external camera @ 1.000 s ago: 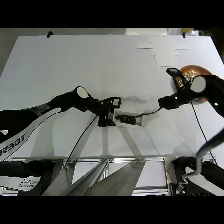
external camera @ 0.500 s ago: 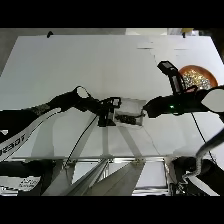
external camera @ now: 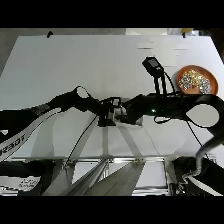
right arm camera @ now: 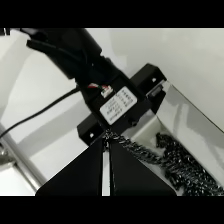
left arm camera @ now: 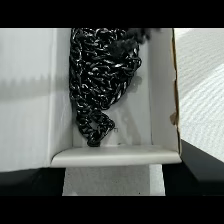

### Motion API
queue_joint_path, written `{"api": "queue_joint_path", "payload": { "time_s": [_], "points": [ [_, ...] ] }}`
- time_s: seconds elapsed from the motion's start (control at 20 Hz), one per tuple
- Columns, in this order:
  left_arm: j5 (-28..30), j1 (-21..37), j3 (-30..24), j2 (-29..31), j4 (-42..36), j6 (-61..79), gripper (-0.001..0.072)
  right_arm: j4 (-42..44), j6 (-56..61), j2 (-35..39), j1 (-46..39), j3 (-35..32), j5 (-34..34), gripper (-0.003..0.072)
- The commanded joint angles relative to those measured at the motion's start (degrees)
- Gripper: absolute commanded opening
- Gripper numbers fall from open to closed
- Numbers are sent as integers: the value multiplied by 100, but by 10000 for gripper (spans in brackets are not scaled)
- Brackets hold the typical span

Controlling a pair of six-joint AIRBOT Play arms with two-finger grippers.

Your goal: Fold the box and place the chain.

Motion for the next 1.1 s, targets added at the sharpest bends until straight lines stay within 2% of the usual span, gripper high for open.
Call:
{"api": "queue_joint_path", "payload": {
  "time_s": [0.0, 0.15, 0.2, 0.25, 0.3, 0.55, 0.65, 0.7, 0.85, 0.95, 1.05],
  "points": [
    [2, 2, 7, 4, 2, 0, 135, 15, 24, -369, 90, -2, -352, 15],
    [2, 2, 7, 4, 0, 0, 135, -11, 63, -706, 90, -2, -247, 16],
    [2, 2, 7, 4, 0, 0, 135, -15, 131, -767, 90, -2, -197, 70],
    [0, 2, 7, 4, 2, 0, 135, -15, 129, -772, 90, -2, -151, 195],
    [0, 2, 7, 4, 2, 0, 135, -15, 129, -758, 87, 0, -131, 236],
    [-15, 2, 7, 4, 2, 0, 135, -31, 129, -326, -44, 0, -57, 223],
    [-13, 2, 7, 4, 2, 0, 135, -125, 129, -61, -286, 0, 79, 76],
    [-15, 2, 7, 4, 0, 0, 135, -264, 138, 79, -446, 0, 221, 35],
    [-20, 2, 7, 4, 0, 0, 135, -387, 170, 363, -953, 0, 562, 48],
    [-17, 2, 7, 4, 2, 0, 135, -402, 144, 402, -1154, 0, 872, 125],
    [-17, 2, 7, 4, 0, 0, 135, -575, 35, 398, -1196, 0, 1145, 136]
  ]
}}
